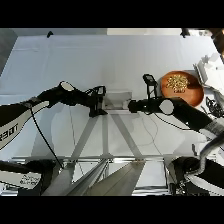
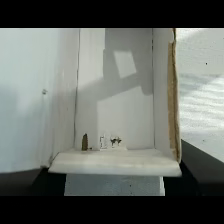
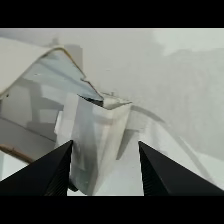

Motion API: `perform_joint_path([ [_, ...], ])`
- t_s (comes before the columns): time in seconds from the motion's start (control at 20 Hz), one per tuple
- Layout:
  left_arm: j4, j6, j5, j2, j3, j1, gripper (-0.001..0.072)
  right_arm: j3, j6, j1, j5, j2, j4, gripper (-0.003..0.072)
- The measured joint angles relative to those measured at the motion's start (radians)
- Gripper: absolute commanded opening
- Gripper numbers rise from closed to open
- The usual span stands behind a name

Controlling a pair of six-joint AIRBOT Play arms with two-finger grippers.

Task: Fold the box and place the chain.

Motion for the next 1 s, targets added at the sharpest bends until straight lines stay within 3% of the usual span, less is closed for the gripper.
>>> perform_joint_path([
  [0.25,0.000,0.001,0.000,0.000,0.000,0.000,0.0257,0.031,0.053,0.023,0.016,0.000,-0.058,0.0492],
  [0.3,0.000,0.001,0.000,0.000,0.000,0.000,0.0257,0.045,0.056,0.026,0.033,-0.001,-0.071,0.0538],
  [0.5,0.000,0.001,0.000,0.000,0.000,0.000,0.0257,0.100,0.083,0.033,0.129,-0.012,-0.146,0.0541],
  [1.0,0.000,0.001,0.000,0.000,0.000,0.000,0.0257,0.308,0.417,0.121,0.309,-0.213,-0.425,0.0538],
])
